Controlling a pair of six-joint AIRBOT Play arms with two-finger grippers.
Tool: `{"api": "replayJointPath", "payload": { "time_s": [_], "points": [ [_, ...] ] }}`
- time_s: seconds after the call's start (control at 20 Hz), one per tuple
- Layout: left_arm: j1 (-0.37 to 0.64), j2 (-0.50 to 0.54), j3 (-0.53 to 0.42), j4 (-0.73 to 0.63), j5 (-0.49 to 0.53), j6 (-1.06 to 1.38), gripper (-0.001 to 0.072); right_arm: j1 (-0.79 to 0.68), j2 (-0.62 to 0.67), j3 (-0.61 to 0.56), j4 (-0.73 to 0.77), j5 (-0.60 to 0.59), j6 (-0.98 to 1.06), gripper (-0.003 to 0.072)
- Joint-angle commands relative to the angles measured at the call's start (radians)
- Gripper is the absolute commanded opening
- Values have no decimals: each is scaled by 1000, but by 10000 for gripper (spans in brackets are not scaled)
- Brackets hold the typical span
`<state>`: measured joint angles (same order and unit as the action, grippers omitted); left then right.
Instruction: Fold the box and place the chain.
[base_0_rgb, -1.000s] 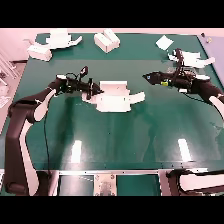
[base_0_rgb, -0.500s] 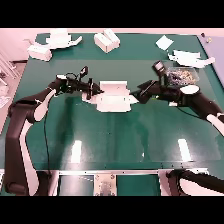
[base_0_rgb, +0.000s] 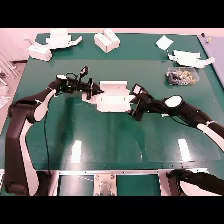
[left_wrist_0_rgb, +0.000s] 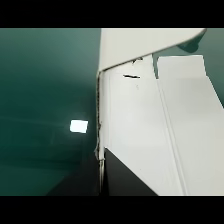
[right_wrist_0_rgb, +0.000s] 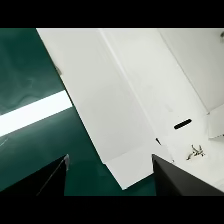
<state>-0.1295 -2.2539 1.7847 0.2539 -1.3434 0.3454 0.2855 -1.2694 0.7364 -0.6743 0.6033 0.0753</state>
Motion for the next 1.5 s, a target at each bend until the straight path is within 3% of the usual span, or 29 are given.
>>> {"api": "replayJointPath", "payload": {
  "time_s": [0.0,0.6,0.95,1.25,1.45],
  "points": [
    [0,1,1,0,0,0,21,52,-2,-42,-68,-109,-10,626],
    [0,1,1,0,-1,0,21,74,-73,-50,-34,-298,-63,626],
    [0,1,1,0,0,0,21,74,-76,-42,-30,-301,-70,626],
    [0,0,1,0,-1,0,21,74,-106,-40,164,-300,-224,626],
    [0,0,1,0,0,0,21,73,-106,0,169,-301,-245,627]
  ]
}}
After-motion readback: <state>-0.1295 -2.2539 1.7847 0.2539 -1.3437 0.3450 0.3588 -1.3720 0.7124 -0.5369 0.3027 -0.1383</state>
